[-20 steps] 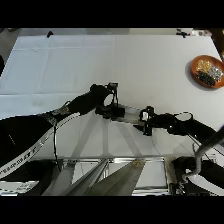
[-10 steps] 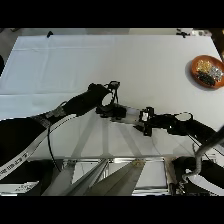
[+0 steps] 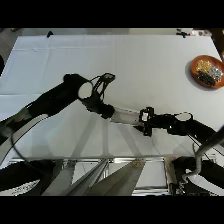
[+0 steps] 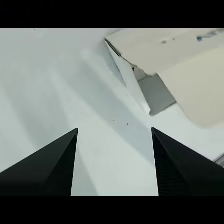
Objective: Fold the box and place the chain.
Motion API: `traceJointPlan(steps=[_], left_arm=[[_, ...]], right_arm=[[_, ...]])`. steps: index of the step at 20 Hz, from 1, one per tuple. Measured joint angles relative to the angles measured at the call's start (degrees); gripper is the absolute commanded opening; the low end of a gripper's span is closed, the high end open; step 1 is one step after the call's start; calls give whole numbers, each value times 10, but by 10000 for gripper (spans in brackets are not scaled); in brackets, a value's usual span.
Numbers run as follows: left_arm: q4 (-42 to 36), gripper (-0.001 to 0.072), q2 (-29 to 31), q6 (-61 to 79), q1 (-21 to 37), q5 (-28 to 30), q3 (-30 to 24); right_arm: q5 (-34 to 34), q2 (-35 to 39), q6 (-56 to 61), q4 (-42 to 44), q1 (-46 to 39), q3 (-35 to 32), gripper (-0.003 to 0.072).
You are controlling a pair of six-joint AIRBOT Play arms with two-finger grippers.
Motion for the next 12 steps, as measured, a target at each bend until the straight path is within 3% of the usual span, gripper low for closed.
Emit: traceJointPlan(steps=[3, 4, 5, 6, 9, 12], left_arm=[[-64, 520, 90, 285, 42, 74, -111], [-100, 559, 111, 398, 66, 99, -144], [-134, 665, 123, 495, 89, 117, -166], [-173, 702, 126, 587, 114, 132, -183], [-251, 702, 92, 784, 162, 153, -198], [-287, 705, 27, 875, 174, 157, -180]], right_arm=[[0, 0, 0, 0, 0, 0, 469], [0, 0, 0, 0, 0, 0, 469], [0, 0, 0, 0, 0, 0, 469], [0, 0, 0, 0, 0, 0, 469], [0, 0, 0, 0, 0, 0, 469], [0, 0, 0, 0, 0, 0, 469]])
